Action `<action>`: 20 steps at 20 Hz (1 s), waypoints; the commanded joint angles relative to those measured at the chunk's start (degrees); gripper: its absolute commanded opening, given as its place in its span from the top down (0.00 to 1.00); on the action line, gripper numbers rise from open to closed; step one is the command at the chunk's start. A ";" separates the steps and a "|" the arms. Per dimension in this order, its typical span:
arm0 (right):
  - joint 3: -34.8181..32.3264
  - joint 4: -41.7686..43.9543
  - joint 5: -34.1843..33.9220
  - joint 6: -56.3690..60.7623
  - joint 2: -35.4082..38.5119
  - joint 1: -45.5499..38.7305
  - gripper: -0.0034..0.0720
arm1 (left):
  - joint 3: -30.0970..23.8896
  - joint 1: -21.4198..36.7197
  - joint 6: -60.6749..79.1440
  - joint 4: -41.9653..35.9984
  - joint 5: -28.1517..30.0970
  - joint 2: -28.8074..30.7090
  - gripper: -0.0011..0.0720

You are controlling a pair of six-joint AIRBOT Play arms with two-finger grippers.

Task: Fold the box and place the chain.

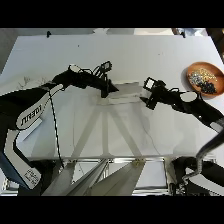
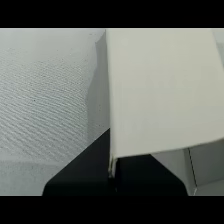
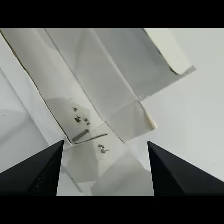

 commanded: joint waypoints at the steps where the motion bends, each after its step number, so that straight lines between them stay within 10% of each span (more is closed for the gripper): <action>1: 0.52 0.15 1.66 -1.62 -0.04 -1.51 0.17 | 0.00 -0.02 0.02 0.00 0.00 -0.02 0.97; 20: 11.15 -2.91 8.96 -0.20 -7.34 -1.51 0.17 | 0.00 -0.02 0.02 0.00 0.02 -0.02 0.97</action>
